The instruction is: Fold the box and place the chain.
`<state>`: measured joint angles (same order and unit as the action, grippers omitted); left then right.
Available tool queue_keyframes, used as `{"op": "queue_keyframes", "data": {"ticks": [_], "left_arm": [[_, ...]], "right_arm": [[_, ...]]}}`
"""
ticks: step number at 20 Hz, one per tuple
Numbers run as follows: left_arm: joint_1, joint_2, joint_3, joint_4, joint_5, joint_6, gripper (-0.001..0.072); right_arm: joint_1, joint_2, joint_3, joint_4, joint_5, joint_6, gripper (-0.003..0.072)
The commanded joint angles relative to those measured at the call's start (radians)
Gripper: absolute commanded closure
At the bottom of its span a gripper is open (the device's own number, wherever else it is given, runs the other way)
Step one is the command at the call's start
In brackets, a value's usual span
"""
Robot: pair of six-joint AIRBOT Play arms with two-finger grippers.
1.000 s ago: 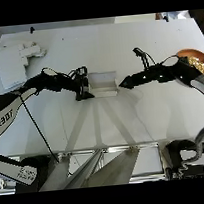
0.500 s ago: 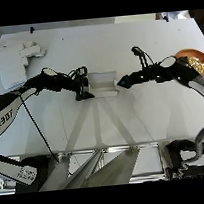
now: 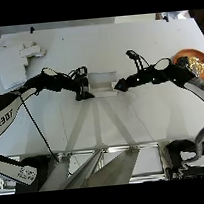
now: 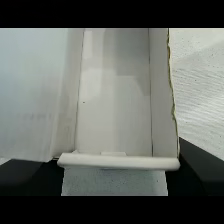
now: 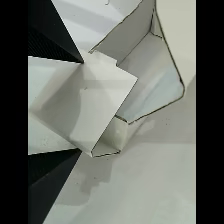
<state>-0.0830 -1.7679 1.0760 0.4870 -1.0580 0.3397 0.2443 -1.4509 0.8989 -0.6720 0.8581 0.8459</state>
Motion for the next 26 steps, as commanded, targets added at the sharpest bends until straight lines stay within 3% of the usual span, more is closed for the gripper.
{"op": "queue_keyframes", "data": {"ticks": [1,9,16,21,26], "left_arm": [[0.000,0.000,0.000,0.000,0.000,0.000,0.0148],[0.000,0.000,0.000,0.000,0.000,0.000,0.0148],[0.000,0.000,0.000,0.000,0.000,0.000,0.0148],[0.000,0.000,0.000,0.000,0.000,0.000,0.0148],[0.000,0.000,0.000,0.000,0.000,0.000,0.0148]], "right_arm": [[0.029,0.001,0.000,-0.074,-0.036,0.124,0.0089],[0.103,0.001,0.000,-0.093,-0.183,0.265,0.0091],[0.106,0.001,0.000,-0.101,-0.225,0.343,0.0093],[0.109,0.001,0.000,-0.329,-0.192,0.465,0.0101],[0.150,0.001,0.000,-0.378,-0.256,0.522,0.0113]]}}
